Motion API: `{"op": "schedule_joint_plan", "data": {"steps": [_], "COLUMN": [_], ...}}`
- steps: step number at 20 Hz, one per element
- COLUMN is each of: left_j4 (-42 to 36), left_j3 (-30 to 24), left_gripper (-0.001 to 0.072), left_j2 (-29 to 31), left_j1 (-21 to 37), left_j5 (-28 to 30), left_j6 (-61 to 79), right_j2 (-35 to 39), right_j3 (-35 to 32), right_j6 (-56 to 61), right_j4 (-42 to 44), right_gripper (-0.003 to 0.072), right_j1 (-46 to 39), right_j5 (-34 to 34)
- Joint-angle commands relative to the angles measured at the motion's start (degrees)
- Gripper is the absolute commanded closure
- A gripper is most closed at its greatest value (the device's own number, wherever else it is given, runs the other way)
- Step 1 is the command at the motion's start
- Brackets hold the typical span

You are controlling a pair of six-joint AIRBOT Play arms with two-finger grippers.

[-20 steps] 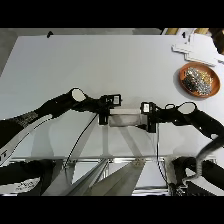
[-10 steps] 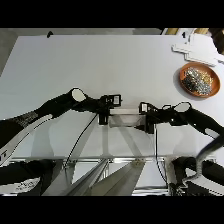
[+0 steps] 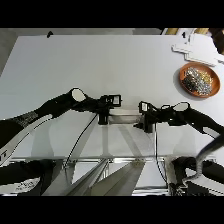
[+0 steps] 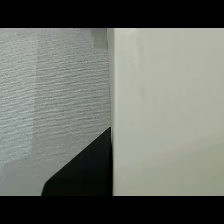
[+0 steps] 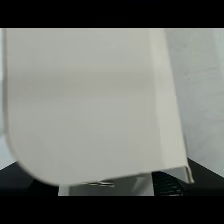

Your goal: Fold the box and place the chain.

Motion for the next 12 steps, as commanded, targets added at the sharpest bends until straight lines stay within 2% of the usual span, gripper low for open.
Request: {"op": "schedule_joint_plan", "data": {"steps": [1, 3, 4, 6, 10, 12], "left_j4": [-0.04, -0.04, -0.04, -0.04, -0.04, -0.04], "left_j3": [0.02, 0.02, 0.02, 0.02, 0.02, 0.02], "left_gripper": [0.07, 0.07, 0.07, 0.07, 0.07, 0.07], "left_j2": [0.04, 0.04, 0.04, 0.04, 0.07, 0.04], "left_j1": [-0.04, -0.02, -0.04, -0.04, -0.04, -0.04], "left_j5": [0.02, 0.02, 0.02, 0.0, 0.02, 0.02], "left_j6": [-0.02, -0.02, -0.02, -0.02, -0.02, -0.02], "right_j2": [-0.13, -0.13, -0.13, -0.13, -0.13, -0.13], "right_j3": [0.0, 0.0, 0.0, 0.0, 0.0, 0.0], "right_j6": [-0.26, -0.26, -0.26, -1.66, -3.13, -3.17], "right_j4": [-0.57, -0.57, -0.57, -0.57, 0.37, 0.63], "right_gripper": [0.0366, 0.0359, 0.0313, 0.0135, 0.0117, 0.0042], "right_j1": [0.02, 0.02, 0.02, 0.02, 0.02, 0.02], "right_j5": [-0.63, -0.83, -1.03, -1.14, -0.7, -0.72]}}
